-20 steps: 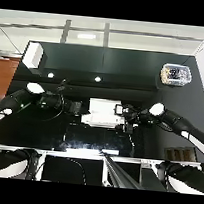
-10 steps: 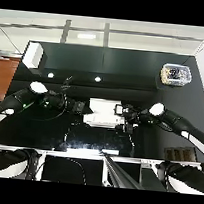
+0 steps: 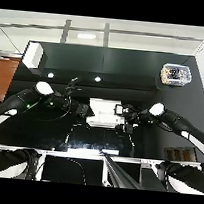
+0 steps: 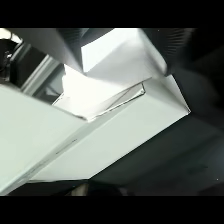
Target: Fold the box and place the chain.
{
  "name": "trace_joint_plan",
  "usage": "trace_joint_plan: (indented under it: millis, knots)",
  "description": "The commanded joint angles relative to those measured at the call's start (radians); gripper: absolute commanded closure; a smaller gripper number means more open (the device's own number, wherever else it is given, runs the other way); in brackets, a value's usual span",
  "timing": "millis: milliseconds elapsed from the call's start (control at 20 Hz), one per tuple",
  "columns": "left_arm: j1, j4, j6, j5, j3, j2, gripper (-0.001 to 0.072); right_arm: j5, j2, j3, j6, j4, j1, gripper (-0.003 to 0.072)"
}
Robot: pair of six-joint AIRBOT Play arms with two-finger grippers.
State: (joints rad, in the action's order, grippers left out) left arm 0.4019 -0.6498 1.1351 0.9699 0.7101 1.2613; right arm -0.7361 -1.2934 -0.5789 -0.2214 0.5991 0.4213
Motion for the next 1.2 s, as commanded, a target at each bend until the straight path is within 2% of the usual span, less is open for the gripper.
trace_joint_plan:
  millis: [0, 250, 550, 800, 900, 1150]
  knots:
    - [0.065, -0.125, 0.154, -0.051, 0.044, -0.001, 0.0212, 0.0, -0.001, 0.0, 0.0, 0.0, 0.0, 0.0319]
    - [0.128, -0.331, 0.376, -0.079, 0.09, 0.0, 0.0212, 0.0, -0.001, 0.0, 0.0, 0.0, 0.0, 0.0319]
    - [0.194, -0.439, 0.473, -0.13, 0.093, 0.004, 0.0212, 0.005, -0.001, 0.0, 0.0, -0.001, 0.001, 0.0319]
    - [0.276, -0.624, 0.727, -0.135, 0.094, 0.005, 0.0212, 0.012, -0.001, 0.0, 0.0, 0.0, 0.0, 0.0318]
    - [0.314, -0.701, 0.863, -0.099, 0.117, 0.021, 0.0212, 0.018, -0.001, 0.0, 0.0, 0.0, 0.0, 0.0318]
    - [0.413, -0.829, 1.031, 0.021, 0.266, 0.14, 0.0212, 0.019, -0.001, 0.0, 0.0, 0.0, 0.0, 0.0318]
